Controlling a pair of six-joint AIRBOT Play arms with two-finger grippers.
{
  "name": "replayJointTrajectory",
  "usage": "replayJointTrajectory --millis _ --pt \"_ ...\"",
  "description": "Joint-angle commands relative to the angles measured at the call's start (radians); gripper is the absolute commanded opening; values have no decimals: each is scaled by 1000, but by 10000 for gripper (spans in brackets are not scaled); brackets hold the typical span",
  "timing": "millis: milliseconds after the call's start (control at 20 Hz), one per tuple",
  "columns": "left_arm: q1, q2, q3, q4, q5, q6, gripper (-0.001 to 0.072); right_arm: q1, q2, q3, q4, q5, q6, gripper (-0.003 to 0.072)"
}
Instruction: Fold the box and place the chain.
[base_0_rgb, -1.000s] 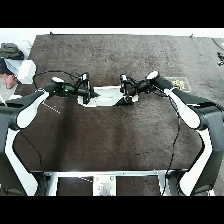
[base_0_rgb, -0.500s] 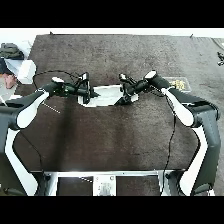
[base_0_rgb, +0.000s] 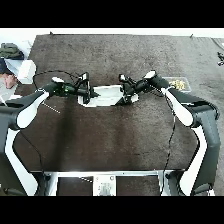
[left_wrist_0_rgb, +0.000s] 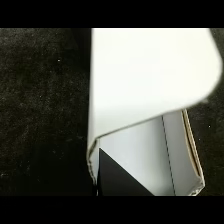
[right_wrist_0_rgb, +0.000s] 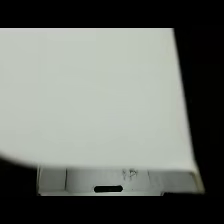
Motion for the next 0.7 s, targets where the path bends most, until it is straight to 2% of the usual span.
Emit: replayJointTrajectory --millis 0,650 --pt "0 -1 0 0 0 0 12 2 0 0 -8 -18 -21 592" --pt "0 -1 0 0 0 0 11 11 0 0 -38 -45 -32 588"
